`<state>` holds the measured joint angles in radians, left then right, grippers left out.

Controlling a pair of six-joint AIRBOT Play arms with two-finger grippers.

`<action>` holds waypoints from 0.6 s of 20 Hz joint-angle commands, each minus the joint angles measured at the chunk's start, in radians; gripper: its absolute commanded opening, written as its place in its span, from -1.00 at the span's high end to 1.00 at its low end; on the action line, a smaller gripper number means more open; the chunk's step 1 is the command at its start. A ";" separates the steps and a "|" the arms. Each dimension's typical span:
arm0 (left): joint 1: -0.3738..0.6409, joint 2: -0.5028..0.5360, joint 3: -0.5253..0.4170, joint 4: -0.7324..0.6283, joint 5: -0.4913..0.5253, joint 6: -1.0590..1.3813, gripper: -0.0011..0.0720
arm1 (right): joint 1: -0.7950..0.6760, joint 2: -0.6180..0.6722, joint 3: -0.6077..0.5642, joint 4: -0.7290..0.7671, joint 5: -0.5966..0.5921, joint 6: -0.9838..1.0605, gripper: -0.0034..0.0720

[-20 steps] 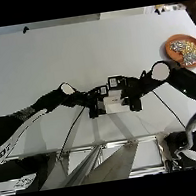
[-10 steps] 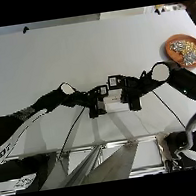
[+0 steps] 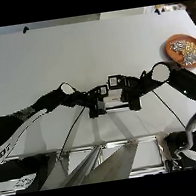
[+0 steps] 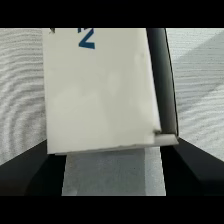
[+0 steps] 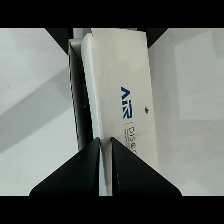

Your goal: Fold the box and place the chain.

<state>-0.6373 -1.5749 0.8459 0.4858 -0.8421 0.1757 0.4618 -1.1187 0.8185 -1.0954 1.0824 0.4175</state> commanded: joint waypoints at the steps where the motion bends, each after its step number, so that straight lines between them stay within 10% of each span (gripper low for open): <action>1: 0.000 0.001 0.000 0.000 0.000 0.000 0.39 | 0.000 -0.002 -0.001 0.009 0.028 0.000 0.76; 12: 0.000 0.001 0.000 0.000 0.000 0.000 0.39 | 0.001 -0.006 -0.042 0.027 0.053 -0.001 0.73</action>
